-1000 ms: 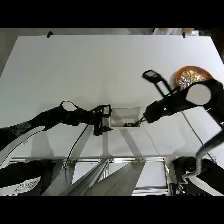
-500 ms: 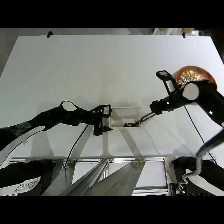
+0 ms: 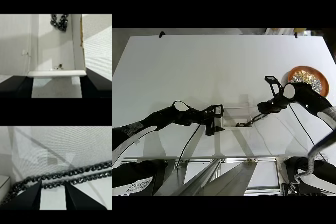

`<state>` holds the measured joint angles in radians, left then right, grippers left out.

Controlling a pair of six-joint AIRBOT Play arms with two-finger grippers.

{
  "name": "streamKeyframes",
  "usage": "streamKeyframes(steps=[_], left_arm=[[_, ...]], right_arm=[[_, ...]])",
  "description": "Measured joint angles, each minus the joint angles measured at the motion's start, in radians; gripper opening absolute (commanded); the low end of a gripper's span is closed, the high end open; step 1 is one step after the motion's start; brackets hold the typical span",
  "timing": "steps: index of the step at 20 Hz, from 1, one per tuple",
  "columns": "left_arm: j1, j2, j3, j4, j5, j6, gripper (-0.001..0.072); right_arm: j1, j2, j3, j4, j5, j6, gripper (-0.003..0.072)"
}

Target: Fold the box and place the chain.

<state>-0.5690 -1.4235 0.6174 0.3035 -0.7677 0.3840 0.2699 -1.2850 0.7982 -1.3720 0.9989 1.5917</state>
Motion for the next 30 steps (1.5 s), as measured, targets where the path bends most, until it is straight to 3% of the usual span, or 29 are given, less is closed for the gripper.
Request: streamKeyframes(steps=[9,14,17,26,30], left_arm=[[0.000,0.000,0.000,0.000,0.000,0.000,0.0311],[0.000,0.000,0.000,0.000,0.000,0.000,0.0311],[0.000,0.000,0.000,0.000,0.000,0.000,0.0311],[0.000,0.000,0.000,0.000,0.000,0.000,0.0311],[0.000,0.000,0.000,0.000,0.000,0.000,0.0311]], right_arm=[[0.000,-0.037,-0.004,0.006,-0.021,0.062,0.0284],[0.000,-0.039,-0.019,0.006,-0.021,0.080,0.0220],[0.000,-0.040,-0.027,0.009,-0.025,0.084,0.0219],[0.000,0.038,-0.031,-0.024,-0.018,0.077,0.0213],[0.000,0.048,-0.031,-0.050,-0.014,0.086,0.0173]])
